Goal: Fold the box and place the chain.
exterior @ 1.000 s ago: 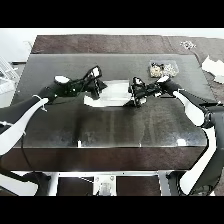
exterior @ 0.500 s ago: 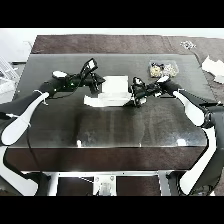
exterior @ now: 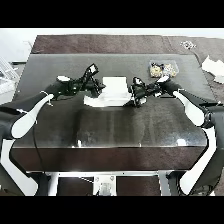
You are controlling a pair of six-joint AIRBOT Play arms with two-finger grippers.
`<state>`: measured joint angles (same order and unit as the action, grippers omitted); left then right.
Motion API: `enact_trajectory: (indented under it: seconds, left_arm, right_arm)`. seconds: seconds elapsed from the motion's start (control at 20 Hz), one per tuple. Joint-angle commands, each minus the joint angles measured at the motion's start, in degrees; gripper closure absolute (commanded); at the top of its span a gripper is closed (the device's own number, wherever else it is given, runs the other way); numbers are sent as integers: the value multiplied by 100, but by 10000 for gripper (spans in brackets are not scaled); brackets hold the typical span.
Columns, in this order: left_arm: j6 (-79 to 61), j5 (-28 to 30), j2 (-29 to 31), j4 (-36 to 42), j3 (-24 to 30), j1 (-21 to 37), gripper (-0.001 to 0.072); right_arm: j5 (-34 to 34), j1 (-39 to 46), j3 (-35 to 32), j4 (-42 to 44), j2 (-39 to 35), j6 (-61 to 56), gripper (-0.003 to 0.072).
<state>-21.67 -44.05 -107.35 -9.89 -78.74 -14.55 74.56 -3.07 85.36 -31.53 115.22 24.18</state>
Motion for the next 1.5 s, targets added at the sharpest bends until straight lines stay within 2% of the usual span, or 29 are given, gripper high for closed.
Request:
enact_trajectory:
  seconds: [0.0, 0.45, 0.55, 0.75, 0.85, 0.9, 0.95, 1.0, 1.15, 1.2, 1.3, 1.45]
  left_arm:
    - [68, -109, -149, -90, -2, -2, 689]
    - [70, -234, -66, -131, -33, 0, 689]
    - [68, -278, 219, -144, -44, 0, 689]
    - [286, -295, 1193, -551, -42, 101, 688]
    - [723, -979, 1578, -1012, -42, 304, 685]
    - [988, -1464, 1703, -1335, -42, 422, 527]
    - [1325, -1810, 1740, -1532, -42, 507, 282]
    - [1731, -2011, 1738, -1799, -35, 557, 163]
    - [2133, -2090, 1587, -2693, -24, 546, 161]
    - [2166, -2092, 1423, -2734, -24, 546, 160]
    - [2374, -1937, 1060, -2747, -24, 546, 41]
    - [2232, -1641, 704, -2767, -24, 546, 45]
  right_arm:
    - [0, 0, 0, 2, 0, 0, 107]
    - [0, 0, 0, 2, 0, 0, 106]
    - [0, 0, 0, 2, 0, 0, 106]
    - [2, 0, 0, 2, 0, 0, 106]
    - [0, 0, 0, 2, 0, 0, 106]
    - [2, 0, 0, 2, 0, 0, 106]
    - [0, 0, 0, 0, 0, 0, 107]
    - [0, 0, 0, 2, 0, 0, 106]
    - [0, 0, 0, 2, 0, 0, 107]
    - [0, 0, 0, 0, 0, 0, 106]
    - [0, 0, 0, 2, 0, 2, 106]
    - [0, 0, 0, 2, 0, 0, 106]
